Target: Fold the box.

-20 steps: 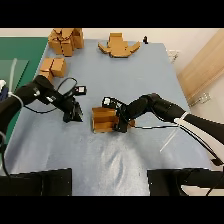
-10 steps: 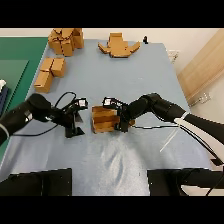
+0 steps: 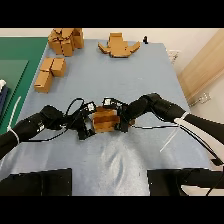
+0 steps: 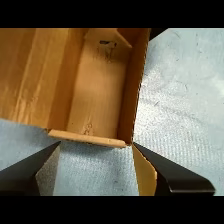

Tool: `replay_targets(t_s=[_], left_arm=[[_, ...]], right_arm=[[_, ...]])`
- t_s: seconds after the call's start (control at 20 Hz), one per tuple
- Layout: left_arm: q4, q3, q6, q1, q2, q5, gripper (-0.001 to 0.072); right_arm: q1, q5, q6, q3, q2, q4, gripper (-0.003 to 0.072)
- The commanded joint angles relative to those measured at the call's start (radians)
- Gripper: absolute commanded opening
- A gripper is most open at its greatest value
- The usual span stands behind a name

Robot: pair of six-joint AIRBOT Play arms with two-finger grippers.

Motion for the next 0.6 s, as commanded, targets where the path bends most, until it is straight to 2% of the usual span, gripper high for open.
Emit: replay_targets(t_s=[0.0, 0.15, 0.35, 0.55], left_arm=[[-0.020, -0.002, 0.063, -0.010, -0.026, 0.038, 0.0696], [-0.018, -0.002, 0.071, -0.010, -0.026, 0.077, 0.0696], [-0.021, -0.002, 0.084, -0.010, -0.026, 0.077, 0.0696], [-0.116, -0.002, 0.191, -0.010, -0.027, 0.057, 0.0696]], right_arm=[[0.000, 0.000, 0.001, 0.000, -0.001, 0.001, 0.0717], [0.000, 0.000, 0.000, 0.000, 0.000, 0.001, 0.0717], [0.000, -0.001, 0.000, 0.000, -0.001, 0.001, 0.0717], [0.000, -0.002, 0.000, 0.000, -0.001, 0.001, 0.0717]])
